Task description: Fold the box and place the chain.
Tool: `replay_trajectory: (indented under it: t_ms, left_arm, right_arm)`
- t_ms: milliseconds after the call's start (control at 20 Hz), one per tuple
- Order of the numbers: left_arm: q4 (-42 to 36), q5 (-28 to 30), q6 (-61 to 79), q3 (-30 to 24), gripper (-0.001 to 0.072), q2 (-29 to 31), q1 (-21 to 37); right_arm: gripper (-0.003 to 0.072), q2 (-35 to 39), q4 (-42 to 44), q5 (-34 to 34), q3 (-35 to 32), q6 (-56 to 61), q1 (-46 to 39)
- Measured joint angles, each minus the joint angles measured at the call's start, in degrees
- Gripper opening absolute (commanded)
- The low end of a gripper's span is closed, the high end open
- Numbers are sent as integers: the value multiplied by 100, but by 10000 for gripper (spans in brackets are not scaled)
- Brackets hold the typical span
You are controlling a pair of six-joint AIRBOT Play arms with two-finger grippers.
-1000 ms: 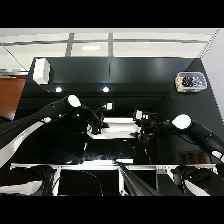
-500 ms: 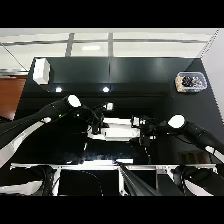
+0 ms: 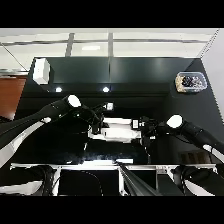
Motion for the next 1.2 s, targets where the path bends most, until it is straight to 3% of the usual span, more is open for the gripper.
replay_trajectory:
  t_ms: [300,350,800,900,1100,1200]
  left_arm:
    - [0,7,-2,0,22,-2,0]
    - [0,7,-2,2,22,0,0]
    - [0,55,-2,0,23,0,0]
    - [0,79,-2,0,23,0,0]
    - [0,92,0,2,29,7,0]
    - [46,107,-20,31,147,31,-2]
  right_arm:
    - [660,-61,33,-63,0,-74,0]
    - [620,-90,55,-72,0,-90,0]
    - [619,-197,149,-111,4,-131,0]
    - [491,-199,149,-129,4,-129,0]
    - [491,-201,149,-127,4,-118,0]
    - [491,-203,157,-142,2,-101,0]
